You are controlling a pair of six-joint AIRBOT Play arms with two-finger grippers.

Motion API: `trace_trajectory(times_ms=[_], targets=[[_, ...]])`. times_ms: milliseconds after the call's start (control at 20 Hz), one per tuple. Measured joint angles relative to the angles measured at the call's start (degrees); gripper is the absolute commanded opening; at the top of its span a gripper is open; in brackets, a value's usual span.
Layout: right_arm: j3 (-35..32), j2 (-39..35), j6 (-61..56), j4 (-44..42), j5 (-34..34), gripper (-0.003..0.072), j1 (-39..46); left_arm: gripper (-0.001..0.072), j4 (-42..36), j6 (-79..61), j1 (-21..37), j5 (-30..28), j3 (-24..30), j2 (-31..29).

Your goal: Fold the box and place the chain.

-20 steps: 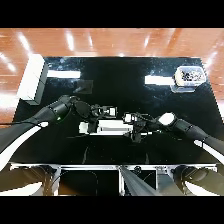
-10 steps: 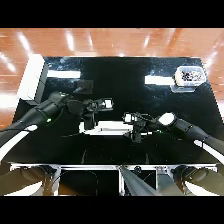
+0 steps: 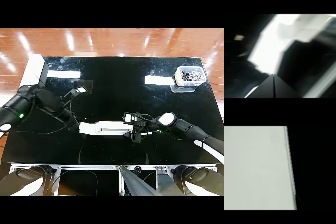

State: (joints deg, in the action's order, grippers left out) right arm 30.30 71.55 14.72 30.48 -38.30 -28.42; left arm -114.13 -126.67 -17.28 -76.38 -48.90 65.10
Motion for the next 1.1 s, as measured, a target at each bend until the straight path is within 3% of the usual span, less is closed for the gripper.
trace_trajectory(times_ms=[200, 400, 600, 850, 1100], targets=[[0.0, 0.0, -0.1, 0.0, 0.2, 0.0537, 0.0, 0.0016, -11.1, 1.6, 0.4, 3.8, 7.0, -6.4], [0.0, 0.0, -0.6, -0.1, 0.8, 0.0537, 0.0, 0.0016, -22.1, 2.1, -4.8, 15.1, 16.7, -12.9], [0.0, 0.0, -0.8, -0.1, 1.0, 0.0537, 0.0, 0.0017, -29.5, 2.3, -15.9, 32.4, 22.8, -15.4], [0.0, 0.0, -0.8, -0.1, 1.1, 0.0537, 0.0, 0.0018, -32.8, 2.7, -31.6, 61.3, 25.2, -14.5], [0.0, 0.0, -0.8, -0.1, 1.2, 0.0537, 0.0, 0.0018, -33.3, 5.4, -38.5, 79.5, 25.7, -8.5]])
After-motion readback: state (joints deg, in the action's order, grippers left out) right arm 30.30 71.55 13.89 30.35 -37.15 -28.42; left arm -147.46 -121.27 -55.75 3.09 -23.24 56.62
